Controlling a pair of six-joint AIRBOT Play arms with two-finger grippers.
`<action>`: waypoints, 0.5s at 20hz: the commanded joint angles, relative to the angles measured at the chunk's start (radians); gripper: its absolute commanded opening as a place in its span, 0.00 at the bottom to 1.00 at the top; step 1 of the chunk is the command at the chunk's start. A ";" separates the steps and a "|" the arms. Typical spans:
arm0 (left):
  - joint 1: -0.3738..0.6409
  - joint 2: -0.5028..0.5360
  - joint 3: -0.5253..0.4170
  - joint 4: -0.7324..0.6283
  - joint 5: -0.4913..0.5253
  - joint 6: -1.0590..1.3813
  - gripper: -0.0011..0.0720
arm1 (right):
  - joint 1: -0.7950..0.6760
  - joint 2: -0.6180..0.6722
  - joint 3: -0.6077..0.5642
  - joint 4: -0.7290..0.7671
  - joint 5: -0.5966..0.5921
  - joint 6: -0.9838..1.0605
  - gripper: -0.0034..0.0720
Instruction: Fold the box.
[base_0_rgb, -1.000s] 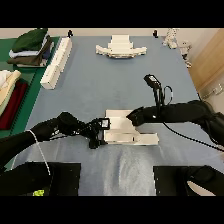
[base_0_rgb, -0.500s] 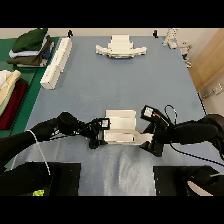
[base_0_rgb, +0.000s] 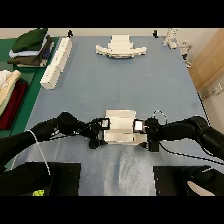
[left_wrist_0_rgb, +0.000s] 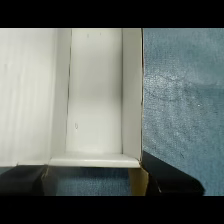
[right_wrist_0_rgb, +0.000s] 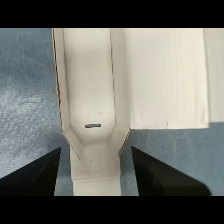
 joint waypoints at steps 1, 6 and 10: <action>0.000 0.000 0.001 0.000 0.000 0.000 0.68 | 0.000 -0.054 -0.003 0.031 0.061 -0.067 0.90; 0.000 0.000 0.001 0.000 0.000 0.000 0.68 | 0.000 -0.060 -0.003 0.095 0.058 -0.085 0.43; 0.000 0.000 0.001 0.000 0.000 0.000 0.68 | 0.000 -0.087 -0.003 0.138 0.057 -0.097 0.25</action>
